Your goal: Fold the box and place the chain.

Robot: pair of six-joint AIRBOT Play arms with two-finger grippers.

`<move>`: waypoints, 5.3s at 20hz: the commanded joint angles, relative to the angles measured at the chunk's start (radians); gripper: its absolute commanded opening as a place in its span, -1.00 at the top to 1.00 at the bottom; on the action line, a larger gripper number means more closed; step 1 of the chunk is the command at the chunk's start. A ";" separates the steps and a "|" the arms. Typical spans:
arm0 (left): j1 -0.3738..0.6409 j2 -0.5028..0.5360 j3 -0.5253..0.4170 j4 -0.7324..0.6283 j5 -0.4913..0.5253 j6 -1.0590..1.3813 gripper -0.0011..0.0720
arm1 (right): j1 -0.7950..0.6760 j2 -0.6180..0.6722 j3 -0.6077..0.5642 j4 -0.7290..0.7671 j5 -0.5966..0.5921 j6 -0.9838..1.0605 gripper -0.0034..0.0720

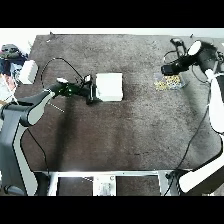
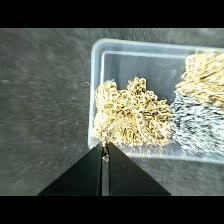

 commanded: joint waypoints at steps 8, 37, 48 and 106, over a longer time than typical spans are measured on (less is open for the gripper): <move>-0.001 0.000 0.001 0.000 0.000 0.000 -0.30 | 0.117 0.435 0.002 -0.009 -0.255 -0.051 0.88; -0.001 0.000 0.001 0.000 0.000 0.000 -0.30 | 0.558 0.158 -0.280 0.414 -0.359 -0.167 0.88; -0.001 0.000 0.001 0.000 0.000 0.000 -0.30 | 0.177 0.297 -0.584 0.406 -0.381 -0.109 0.16; -0.001 0.000 0.001 0.000 0.000 0.000 -0.30 | 0.636 0.261 -0.557 0.515 -0.898 0.055 0.88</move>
